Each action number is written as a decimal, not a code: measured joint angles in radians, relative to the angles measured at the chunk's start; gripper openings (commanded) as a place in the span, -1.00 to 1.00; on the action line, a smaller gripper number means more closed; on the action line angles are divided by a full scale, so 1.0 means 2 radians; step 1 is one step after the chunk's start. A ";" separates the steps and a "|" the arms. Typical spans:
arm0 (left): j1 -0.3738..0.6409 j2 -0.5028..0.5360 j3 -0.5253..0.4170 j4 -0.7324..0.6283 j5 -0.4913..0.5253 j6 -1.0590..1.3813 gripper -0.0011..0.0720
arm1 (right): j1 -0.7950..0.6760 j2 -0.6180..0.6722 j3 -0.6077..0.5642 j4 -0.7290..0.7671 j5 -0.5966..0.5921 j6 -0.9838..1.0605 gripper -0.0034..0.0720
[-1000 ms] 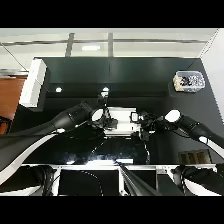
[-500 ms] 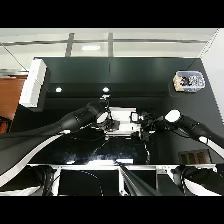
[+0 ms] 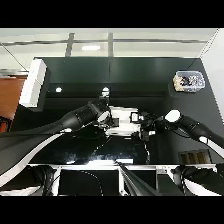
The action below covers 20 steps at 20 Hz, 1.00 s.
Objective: Fold the box and place the chain.
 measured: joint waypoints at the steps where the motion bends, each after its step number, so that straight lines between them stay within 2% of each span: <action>1: 0.000 -0.001 0.001 -0.001 -0.001 0.001 -0.29 | 0.000 0.000 0.000 0.000 0.000 0.000 -0.29; 2: 0.000 0.000 0.002 -0.006 -0.001 0.002 0.21 | 0.000 0.000 0.000 0.000 0.000 0.000 -0.29; 6: 0.000 -0.002 0.005 -0.003 -0.004 0.000 0.22 | 0.000 0.000 0.000 0.001 -0.001 0.001 -0.29; 8: 0.000 -0.005 0.005 -0.002 -0.007 -0.001 -0.05 | 0.000 0.000 0.000 0.001 -0.001 0.001 -0.29; 9: 0.000 -0.007 0.006 -0.002 -0.010 -0.002 -0.30 | 0.000 0.000 0.000 0.001 -0.001 0.001 -0.29; 10: 0.000 -0.010 0.007 -0.002 -0.009 -0.002 -0.46 | 0.000 0.000 0.000 0.001 -0.001 0.001 -0.29; 11: 0.000 -0.011 0.009 -0.001 -0.013 -0.002 -0.73 | 0.000 0.000 0.000 0.001 -0.001 0.001 -0.29; 12: 0.000 -0.014 0.011 0.001 -0.017 -0.001 -0.90 | 0.000 0.000 0.000 0.001 -0.001 0.001 -0.29; 19: 0.000 -0.021 0.019 0.001 -0.018 0.003 -0.90 | 0.000 0.000 0.000 0.001 -0.002 0.001 -0.29; 20: 0.000 -0.021 0.020 0.001 -0.019 0.003 -0.90 | 0.000 0.000 0.000 0.001 -0.002 0.002 -0.14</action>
